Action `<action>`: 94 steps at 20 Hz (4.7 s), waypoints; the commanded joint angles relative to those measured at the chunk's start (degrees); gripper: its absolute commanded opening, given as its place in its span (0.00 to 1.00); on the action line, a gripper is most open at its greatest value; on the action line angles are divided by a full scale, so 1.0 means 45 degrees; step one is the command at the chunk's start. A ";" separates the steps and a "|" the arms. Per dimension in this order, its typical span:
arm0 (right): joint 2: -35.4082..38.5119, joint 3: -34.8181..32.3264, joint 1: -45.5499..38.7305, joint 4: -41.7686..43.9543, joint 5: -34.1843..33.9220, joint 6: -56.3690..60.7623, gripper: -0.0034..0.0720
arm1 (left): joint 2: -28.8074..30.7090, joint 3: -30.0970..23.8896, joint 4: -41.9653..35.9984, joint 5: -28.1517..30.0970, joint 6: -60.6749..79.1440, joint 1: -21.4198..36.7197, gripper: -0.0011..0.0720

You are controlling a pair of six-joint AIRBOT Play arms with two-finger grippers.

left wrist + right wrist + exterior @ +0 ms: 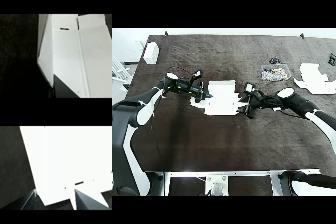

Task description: Fold the box and place the chain.

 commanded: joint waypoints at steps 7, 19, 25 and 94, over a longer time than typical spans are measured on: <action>-0.0544 -0.0374 0.1107 -0.0835 -0.1156 -0.1418 0.84 | 0.0000 0.0000 0.0000 0.0015 0.0005 -0.0010 0.04; -0.1171 -0.0345 0.1501 0.0913 -0.3852 -0.1171 0.84 | 0.0000 0.0000 0.0000 0.0010 0.0005 -0.0010 0.04; -0.0884 0.0073 0.1486 0.1005 -0.3910 -0.1146 0.84 | 0.0000 0.0000 0.0000 0.0010 0.0005 -0.0010 0.04; -0.7266 0.6960 -0.1180 0.1734 0.5430 -0.3871 0.92 | 0.0000 0.0000 0.0000 0.0010 0.0005 -0.0010 0.04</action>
